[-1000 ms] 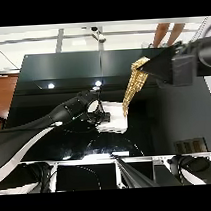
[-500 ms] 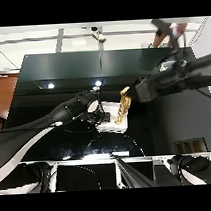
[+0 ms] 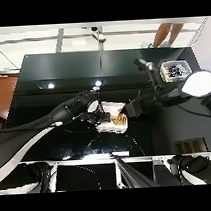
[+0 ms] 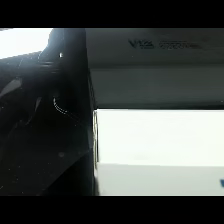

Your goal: Fold the box and place the chain.

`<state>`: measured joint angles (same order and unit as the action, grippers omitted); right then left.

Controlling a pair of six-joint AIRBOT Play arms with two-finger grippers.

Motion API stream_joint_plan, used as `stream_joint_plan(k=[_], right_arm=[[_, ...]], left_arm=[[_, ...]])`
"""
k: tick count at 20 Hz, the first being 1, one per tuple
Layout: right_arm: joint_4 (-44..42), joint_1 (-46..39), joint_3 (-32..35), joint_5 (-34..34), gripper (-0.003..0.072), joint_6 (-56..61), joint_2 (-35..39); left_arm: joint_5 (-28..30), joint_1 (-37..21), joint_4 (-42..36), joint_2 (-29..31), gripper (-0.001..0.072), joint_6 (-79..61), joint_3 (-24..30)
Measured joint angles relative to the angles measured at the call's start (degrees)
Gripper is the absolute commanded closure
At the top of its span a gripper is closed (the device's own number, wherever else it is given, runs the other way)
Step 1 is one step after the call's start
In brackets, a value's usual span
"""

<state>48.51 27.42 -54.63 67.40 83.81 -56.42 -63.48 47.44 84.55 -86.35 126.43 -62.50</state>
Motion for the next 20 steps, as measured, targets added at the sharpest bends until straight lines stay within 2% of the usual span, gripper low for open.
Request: stream_joint_plan(k=[2,4,7,9,14,15,16,17,18,20], right_arm=[[0.63,0.79,3.19,-2.40,0.0652,1.05,-0.61],[1.14,1.20,5.09,-5.11,0.0355,1.88,-1.01],[1.88,0.98,6.21,-7.28,0.0355,2.40,-1.25],[2.36,-1.27,5.75,-6.32,0.0355,2.25,-0.72],[2.75,-12.66,4.33,-2.03,0.0355,0.37,4.26],[2.82,-15.02,4.22,-0.87,0.0355,0.09,5.31],[2.97,-16.92,4.15,0.04,0.0355,-0.24,6.01],[3.06,-18.53,4.09,1.09,0.0355,-0.59,6.62],[3.08,-19.67,4.04,1.75,0.0355,-0.87,6.99],[3.28,-21.16,4.00,2.78,0.0355,-1.18,7.50]], left_arm=[[-0.07,0.00,0.00,0.00,0.0685,0.00,0.00],[-0.15,0.00,0.00,0.00,0.0684,0.00,0.00],[-0.09,0.00,0.02,-0.02,0.0686,0.00,0.00],[-0.15,0.00,0.02,0.00,0.0687,0.59,0.00],[-1.49,0.00,0.98,-0.02,0.0686,5.86,-0.24],[-1.53,0.00,1.11,-0.02,0.0667,6.56,-0.37],[-1.68,0.00,1.33,-0.02,0.0473,7.13,-0.46],[-1.75,0.00,1.49,-0.02,0.0161,7.58,-0.63],[-1.86,0.00,1.55,0.00,0.0103,7.91,-0.92],[-2.19,-0.15,1.60,0.33,0.0103,6.25,-2.08]])
